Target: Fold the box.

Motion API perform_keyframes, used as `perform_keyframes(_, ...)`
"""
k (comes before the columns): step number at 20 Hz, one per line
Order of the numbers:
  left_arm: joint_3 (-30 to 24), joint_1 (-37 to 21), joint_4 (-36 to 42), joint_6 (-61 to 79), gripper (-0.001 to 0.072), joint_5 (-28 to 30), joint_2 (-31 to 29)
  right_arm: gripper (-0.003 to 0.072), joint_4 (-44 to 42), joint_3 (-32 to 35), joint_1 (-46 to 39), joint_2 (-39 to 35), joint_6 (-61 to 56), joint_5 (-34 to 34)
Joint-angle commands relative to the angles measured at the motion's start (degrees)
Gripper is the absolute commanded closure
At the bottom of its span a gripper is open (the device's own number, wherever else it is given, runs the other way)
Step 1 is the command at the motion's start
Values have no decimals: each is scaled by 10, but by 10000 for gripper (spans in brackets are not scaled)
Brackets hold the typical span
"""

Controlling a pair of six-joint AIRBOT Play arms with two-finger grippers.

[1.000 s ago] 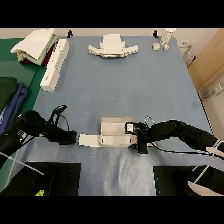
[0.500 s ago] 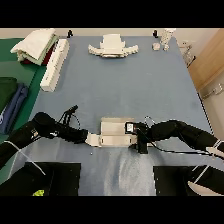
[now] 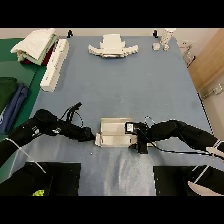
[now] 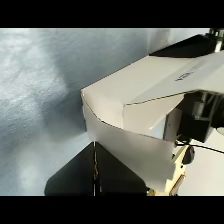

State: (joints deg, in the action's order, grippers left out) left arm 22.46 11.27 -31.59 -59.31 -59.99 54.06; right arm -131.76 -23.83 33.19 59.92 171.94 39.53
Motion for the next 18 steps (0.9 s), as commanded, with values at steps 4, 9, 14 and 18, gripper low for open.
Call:
perform_keyframes(4, 23, 1, 3, 4, 226, -16, 0, 172, 0, 0, 0, 0, 0, 0)
perform_keyframes(9, 22, 2, 8, 4, 226, -9, 1, 172, 0, 0, 0, 0, 0, 0)
perform_keyframes(14, 40, 32, -8, -37, 226, -3, 2, 172, 0, 0, 0, 0, 0, 0)
perform_keyframes(18, 86, 137, -142, -186, 225, 63, 2, 171, 0, 0, 0, 0, 0, 0)
